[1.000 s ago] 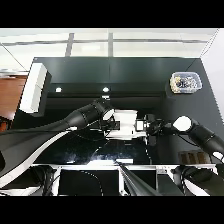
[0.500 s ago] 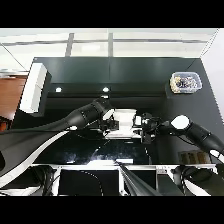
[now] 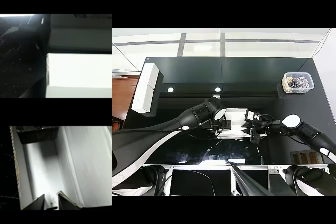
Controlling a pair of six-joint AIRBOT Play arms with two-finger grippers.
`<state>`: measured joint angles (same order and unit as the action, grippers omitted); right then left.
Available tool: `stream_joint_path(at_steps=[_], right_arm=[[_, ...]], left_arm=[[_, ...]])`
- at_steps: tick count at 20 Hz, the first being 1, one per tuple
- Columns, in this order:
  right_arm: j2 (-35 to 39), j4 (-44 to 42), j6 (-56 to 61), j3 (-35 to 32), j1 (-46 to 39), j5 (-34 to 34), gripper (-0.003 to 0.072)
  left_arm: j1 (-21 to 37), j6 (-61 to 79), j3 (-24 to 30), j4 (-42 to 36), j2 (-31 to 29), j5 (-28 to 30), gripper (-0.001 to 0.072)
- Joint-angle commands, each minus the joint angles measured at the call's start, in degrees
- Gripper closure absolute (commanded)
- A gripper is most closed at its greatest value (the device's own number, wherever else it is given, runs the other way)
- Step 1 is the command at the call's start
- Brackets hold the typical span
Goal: Fold the box and place the chain.
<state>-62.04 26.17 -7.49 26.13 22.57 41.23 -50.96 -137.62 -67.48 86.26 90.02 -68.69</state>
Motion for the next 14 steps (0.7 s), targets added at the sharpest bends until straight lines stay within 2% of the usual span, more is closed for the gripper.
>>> stream_joint_path(at_steps=[1,2,3,4,5,6,7,10,12,14], right_arm=[[-0.07,-0.48,0.00,0.00,0.07,-0.15,0.0298],[-0.09,-0.44,0.00,0.00,0.07,-0.15,0.0355],[-0.07,-0.44,0.02,0.00,0.07,-0.07,0.0518],[-0.07,-0.50,0.02,-0.02,0.07,-0.09,0.0482],[-0.07,-0.48,0.00,0.00,0.07,-0.11,0.0395],[-0.07,-0.44,0.02,0.00,0.07,0.00,0.0513],[-0.07,-0.44,0.02,0.00,0.07,0.13,0.0564],[1.22,1.40,4.52,0.04,-1.07,0.13,0.0561],[4.33,7.65,14.71,0.07,-4.17,0.76,0.0561],[8.17,14.69,24.50,0.24,-8.98,4.31,0.0561]], left_arm=[[0.00,0.02,-0.04,0.00,-0.04,0.09,0.0682],[0.00,0.00,-0.04,0.00,-0.04,0.07,0.0682],[0.00,0.00,-0.04,0.00,-0.04,0.07,0.0682],[0.00,0.00,-0.04,0.00,-0.04,0.09,0.0682],[0.00,0.00,-0.04,0.00,-0.04,0.07,0.0682],[0.00,0.02,-0.04,0.00,-0.04,0.09,0.0682],[0.00,0.00,-0.04,0.02,-0.02,0.09,0.0682],[0.00,0.02,-0.04,0.02,-0.02,0.09,0.0682],[0.00,0.00,-0.02,0.07,-0.02,0.13,0.0682],[0.00,0.00,-0.02,0.04,-0.02,0.55,0.0682]])
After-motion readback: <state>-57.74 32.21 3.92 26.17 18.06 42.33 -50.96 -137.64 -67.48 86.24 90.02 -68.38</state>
